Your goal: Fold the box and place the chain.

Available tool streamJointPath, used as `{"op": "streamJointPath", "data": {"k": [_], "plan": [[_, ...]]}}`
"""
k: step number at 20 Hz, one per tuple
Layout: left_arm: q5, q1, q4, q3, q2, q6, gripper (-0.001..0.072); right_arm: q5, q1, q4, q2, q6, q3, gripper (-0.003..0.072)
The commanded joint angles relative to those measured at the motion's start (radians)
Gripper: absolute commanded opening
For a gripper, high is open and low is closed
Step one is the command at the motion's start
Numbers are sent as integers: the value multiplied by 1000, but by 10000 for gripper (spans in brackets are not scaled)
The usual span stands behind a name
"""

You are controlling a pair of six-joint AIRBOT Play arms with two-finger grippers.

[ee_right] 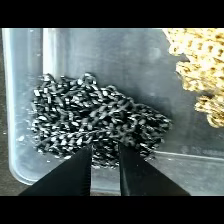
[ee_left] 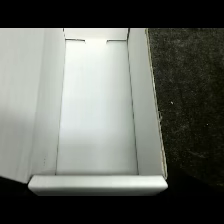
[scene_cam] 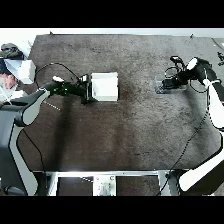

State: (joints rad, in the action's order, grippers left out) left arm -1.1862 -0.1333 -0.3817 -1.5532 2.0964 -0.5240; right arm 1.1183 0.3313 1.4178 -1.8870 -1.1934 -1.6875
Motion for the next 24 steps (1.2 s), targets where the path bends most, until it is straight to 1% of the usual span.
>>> {"op": "streamJointPath", "data": {"k": [1,2,4,6,9,11,14,17,21,24], "plan": [[0,0,0,-1,0,0,304,-3,-14,2,-8,20,-2,225],[0,0,0,-1,0,0,304,-19,-16,0,-8,20,-2,128],[0,0,0,-1,0,0,304,-22,-17,-4,-8,20,-2,123],[0,0,0,-1,0,0,304,-21,-17,-4,-6,23,-2,-17],[0,0,0,-1,0,0,304,-18,-18,-5,26,23,-3,-19],[0,0,0,-1,0,0,304,10,-18,-13,74,23,-3,-19],[0,0,0,-1,0,0,304,41,-18,-55,188,24,-3,-19],[0,0,0,-1,0,0,304,26,-23,-134,331,70,-3,-19],[0,0,0,-1,0,0,304,-84,-74,-150,522,102,-3,-20],[0,0,0,-1,0,0,304,-231,-141,-148,633,110,-3,-20]]}}
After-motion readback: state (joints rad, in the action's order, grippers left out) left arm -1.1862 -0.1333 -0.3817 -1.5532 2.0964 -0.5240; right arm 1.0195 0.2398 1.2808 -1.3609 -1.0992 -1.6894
